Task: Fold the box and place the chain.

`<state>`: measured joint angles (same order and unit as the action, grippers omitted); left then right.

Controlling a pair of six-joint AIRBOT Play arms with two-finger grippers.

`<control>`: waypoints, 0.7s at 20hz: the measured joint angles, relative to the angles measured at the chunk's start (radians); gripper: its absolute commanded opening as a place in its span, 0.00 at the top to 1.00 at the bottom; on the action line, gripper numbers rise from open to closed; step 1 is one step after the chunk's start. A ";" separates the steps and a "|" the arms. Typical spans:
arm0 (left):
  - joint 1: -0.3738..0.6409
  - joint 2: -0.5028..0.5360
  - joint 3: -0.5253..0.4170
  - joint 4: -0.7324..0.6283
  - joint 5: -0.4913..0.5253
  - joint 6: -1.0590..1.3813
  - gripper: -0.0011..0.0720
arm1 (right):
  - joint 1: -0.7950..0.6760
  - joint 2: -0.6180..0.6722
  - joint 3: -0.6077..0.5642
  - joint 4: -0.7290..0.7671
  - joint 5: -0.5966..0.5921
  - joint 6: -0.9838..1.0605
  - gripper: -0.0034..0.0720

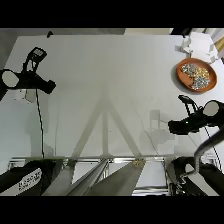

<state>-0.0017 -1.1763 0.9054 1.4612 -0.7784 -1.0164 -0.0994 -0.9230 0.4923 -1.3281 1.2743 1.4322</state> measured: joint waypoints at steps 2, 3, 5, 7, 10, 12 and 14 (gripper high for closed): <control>-0.006 0.000 0.000 -0.005 -0.011 0.000 0.04 | 0.000 0.000 0.000 0.000 0.000 0.000 0.94; -0.007 0.000 0.000 -0.005 -0.018 0.000 0.04 | 0.000 0.000 0.000 0.000 0.000 0.000 0.94; -0.009 0.000 0.000 -0.007 -0.023 -0.001 0.04 | 0.000 0.000 0.000 0.000 0.000 0.000 0.94; -0.011 0.000 0.000 -0.009 -0.026 -0.001 0.04 | 0.000 0.000 0.000 0.000 0.000 0.000 0.94; -0.011 0.001 0.000 -0.010 -0.029 -0.002 0.04 | 0.000 0.000 0.000 0.000 0.000 0.000 0.94; -0.011 0.001 0.000 -0.010 -0.030 -0.002 0.04 | 0.000 0.000 0.000 0.000 0.000 0.000 0.94; -0.011 0.001 0.000 -0.010 -0.031 -0.002 0.04 | 0.000 0.000 0.000 0.000 0.000 0.000 0.94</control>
